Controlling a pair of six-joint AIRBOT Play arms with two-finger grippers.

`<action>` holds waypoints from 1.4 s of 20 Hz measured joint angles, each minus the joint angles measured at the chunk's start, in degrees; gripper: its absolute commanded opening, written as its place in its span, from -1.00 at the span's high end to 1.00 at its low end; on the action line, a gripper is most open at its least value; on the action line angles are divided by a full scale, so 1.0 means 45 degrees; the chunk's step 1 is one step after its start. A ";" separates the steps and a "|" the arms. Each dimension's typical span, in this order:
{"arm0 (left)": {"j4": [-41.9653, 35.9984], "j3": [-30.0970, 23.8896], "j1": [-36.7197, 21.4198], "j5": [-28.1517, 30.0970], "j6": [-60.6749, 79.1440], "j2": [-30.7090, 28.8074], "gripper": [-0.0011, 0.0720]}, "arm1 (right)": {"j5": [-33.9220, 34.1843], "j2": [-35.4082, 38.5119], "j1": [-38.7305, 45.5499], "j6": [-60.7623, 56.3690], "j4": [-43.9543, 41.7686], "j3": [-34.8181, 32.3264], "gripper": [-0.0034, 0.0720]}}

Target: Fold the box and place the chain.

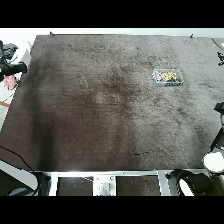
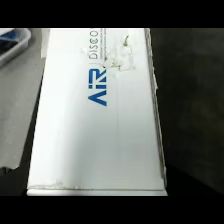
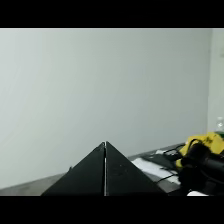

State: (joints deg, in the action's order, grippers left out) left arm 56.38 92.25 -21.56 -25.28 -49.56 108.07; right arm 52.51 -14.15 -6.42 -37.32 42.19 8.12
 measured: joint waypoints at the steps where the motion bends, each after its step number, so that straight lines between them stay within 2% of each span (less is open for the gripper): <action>1: -0.0126 -0.0107 -0.0005 0.0029 0.0243 0.0131 0.95 | 0.0257 0.0000 0.0000 0.0000 0.0005 0.0000 0.88; 10: -0.1146 -0.0393 -0.0058 0.0287 0.1802 0.0942 0.94 | 0.1035 0.0010 0.0000 0.0000 0.0010 0.0000 0.88; 11: -0.1185 -0.0398 -0.0058 0.0355 0.1894 0.0967 0.67 | 0.1059 0.0010 0.0000 0.0000 0.0010 0.0000 0.88; 12: -0.1195 -0.0403 -0.0058 0.0403 0.1928 0.0986 -0.46 | 0.1069 0.0010 0.0000 0.0000 0.0010 0.0000 0.88; 13: -0.1200 -0.0403 -0.0058 0.0452 0.2011 0.0996 -1.00 | 0.1073 0.0010 0.0000 0.0000 0.0010 0.0000 0.88; 15: -0.1214 -0.0403 -0.0073 0.0534 0.2045 0.1010 -0.96 | 0.1093 0.0010 0.0000 0.0000 0.0010 0.0000 0.88; 22: -0.1175 -0.0403 -0.0068 0.0670 0.2113 0.0670 -1.00 | 0.1103 0.0010 0.0000 0.0000 0.0015 0.0000 0.88; 28: -0.1005 -0.0403 -0.0068 0.0345 0.2108 -0.0063 -1.00 | 0.1103 0.0010 0.0000 0.0000 0.0015 0.0000 0.88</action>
